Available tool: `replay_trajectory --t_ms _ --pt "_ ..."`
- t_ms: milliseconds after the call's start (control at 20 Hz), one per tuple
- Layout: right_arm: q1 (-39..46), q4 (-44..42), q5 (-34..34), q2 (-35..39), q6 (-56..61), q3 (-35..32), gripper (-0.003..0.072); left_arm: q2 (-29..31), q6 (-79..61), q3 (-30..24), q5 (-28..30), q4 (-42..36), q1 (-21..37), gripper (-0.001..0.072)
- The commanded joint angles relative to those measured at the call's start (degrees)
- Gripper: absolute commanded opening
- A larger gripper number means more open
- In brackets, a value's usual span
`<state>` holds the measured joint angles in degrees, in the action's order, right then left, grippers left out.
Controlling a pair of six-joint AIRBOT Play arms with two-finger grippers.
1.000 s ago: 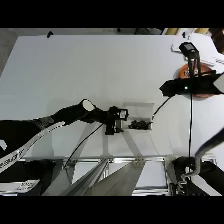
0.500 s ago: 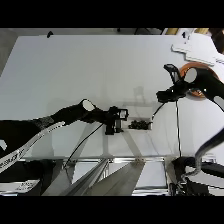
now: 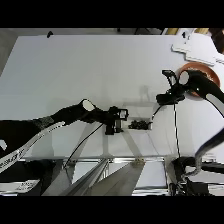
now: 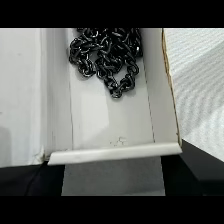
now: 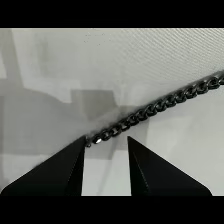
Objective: Fold the box and place the chain.
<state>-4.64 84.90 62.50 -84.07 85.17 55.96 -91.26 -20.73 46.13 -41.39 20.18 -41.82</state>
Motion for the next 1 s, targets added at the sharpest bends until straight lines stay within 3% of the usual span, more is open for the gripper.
replay_trajectory --t_ms 0,100,150,200,400,600,950 --pt "-0.07 0.11 0.04 -1.18 0.35 -0.31 0.0198 0.04 -0.02 -0.02 0.0 0.02 0.02 0.0138" --pt "-0.07 0.13 0.26 -1.18 0.37 -0.55 0.0173 0.04 -0.02 -0.02 0.0 0.02 0.02 0.0138" --pt "-0.07 0.11 0.22 -1.18 0.35 -0.81 0.0117 0.04 -0.02 -0.02 0.0 0.02 0.02 0.0138" --pt "-0.07 0.11 0.48 -1.16 0.28 -1.01 0.0015 0.04 0.0 -0.02 0.0 0.0 0.02 0.0138" --pt "-0.52 0.13 4.02 3.76 -1.05 -1.14 0.0014 0.04 0.0 -0.02 0.0 0.02 0.02 0.0138" --pt "-3.13 -2.71 9.99 16.13 -1.22 -1.55 0.0015 0.04 -0.02 -0.02 0.0 0.0 0.02 0.0138" --pt "-13.81 -10.32 13.77 36.72 -0.94 -6.34 0.0015 0.04 -0.02 -0.02 0.0 0.0 0.02 0.0138"
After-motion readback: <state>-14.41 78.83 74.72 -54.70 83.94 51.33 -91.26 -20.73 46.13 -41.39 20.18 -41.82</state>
